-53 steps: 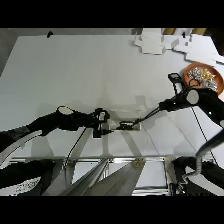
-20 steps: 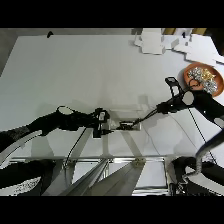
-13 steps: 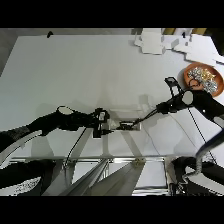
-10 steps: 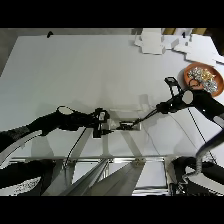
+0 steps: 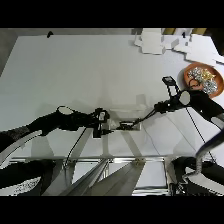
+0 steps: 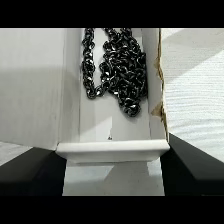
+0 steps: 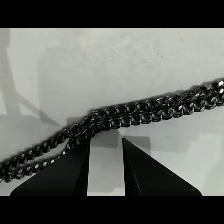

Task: Fold the box and place the chain.

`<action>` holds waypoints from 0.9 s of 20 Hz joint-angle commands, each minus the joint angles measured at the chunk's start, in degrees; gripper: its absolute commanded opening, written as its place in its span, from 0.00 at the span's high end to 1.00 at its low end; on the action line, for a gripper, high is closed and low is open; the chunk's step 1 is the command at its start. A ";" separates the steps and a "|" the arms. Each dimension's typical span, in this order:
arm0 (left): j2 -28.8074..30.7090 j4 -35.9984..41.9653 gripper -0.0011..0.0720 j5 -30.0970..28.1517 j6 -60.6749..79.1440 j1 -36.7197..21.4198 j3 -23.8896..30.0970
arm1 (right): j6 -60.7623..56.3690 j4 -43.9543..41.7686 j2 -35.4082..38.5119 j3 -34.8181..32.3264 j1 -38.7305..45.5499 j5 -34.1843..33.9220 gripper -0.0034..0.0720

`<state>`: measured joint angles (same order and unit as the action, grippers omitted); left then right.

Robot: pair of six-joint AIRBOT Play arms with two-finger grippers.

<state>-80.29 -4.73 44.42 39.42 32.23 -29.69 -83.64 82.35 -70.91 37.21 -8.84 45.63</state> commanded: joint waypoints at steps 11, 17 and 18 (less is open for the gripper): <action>0.02 -0.02 0.85 -0.02 0.00 0.00 -0.04 | 0.09 -0.55 3.63 0.04 -1.05 1.46 0.66; 0.02 0.00 0.85 -0.02 0.00 0.00 -0.04 | 1.49 -1.22 1.90 0.04 -3.45 0.00 0.66; 0.02 0.00 0.85 -0.02 0.00 0.00 -0.04 | 1.60 -0.90 1.60 0.04 -4.02 -0.07 0.67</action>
<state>-80.29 -4.73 44.42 39.42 32.23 -29.69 -83.00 81.34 -68.53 37.21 -11.44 46.22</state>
